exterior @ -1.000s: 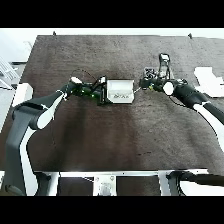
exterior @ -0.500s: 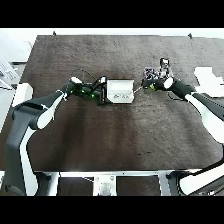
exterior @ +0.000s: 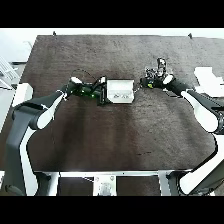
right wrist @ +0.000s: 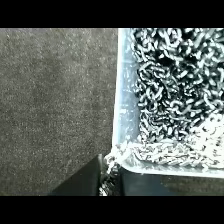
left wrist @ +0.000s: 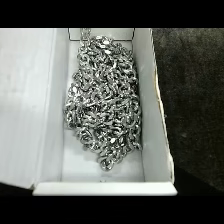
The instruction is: Fold the box and place the chain.
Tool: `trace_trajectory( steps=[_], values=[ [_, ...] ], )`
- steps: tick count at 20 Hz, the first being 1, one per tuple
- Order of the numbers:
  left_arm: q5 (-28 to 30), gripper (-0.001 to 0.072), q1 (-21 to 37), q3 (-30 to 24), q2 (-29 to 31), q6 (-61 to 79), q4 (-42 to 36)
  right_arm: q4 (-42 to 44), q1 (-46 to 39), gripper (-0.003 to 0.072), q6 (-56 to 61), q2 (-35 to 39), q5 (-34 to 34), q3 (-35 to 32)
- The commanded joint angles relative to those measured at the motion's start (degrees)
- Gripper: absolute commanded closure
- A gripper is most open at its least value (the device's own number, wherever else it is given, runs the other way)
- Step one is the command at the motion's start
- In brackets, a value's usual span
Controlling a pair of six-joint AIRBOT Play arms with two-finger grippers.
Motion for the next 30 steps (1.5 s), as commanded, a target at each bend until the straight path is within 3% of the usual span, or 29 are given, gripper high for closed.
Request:
trace_trajectory(
  steps=[1, 5, 10, 15, 20, 25, 30],
  values=[
    [0.0, 0.0359, 0.0, 0.0, 0.0, 0.0, 0.0, 3.3, -0.4, 0.0681, -4.2, 1.0, 3.9, 0.5],
    [0.0, 0.0359, 0.0, 0.0, 0.0, 0.0, 0.0, 3.2, 0.1, 0.0683, -4.2, 9.5, 10.9, 0.4],
    [0.0, 0.0359, 0.0, 0.0, 0.0, 0.0, 0.0, -4.0, 4.0, 0.0684, 0.6, 26.4, 13.3, -1.0],
    [0.0, 0.0359, 0.0, 0.0, 0.0, 0.0, 0.0, -10.8, 11.1, 0.0683, 4.8, 35.4, 14.3, -1.0],
    [0.0, 0.0359, 0.0, 0.0, 0.0, 0.0, 0.0, -11.0, 17.9, 0.0683, 4.8, 36.2, 16.6, -2.9],
    [0.0, 0.0359, 0.0, 0.0, 0.0, 0.0, 0.0, -10.3, 21.8, 0.0683, 4.8, 34.7, 3.9, -15.1],
    [0.0, 0.0360, 0.0, 0.0, 0.0, 0.0, 0.0, -7.8, 22.4, 0.0683, 4.7, 25.8, -5.0, -21.5]
  ],
)
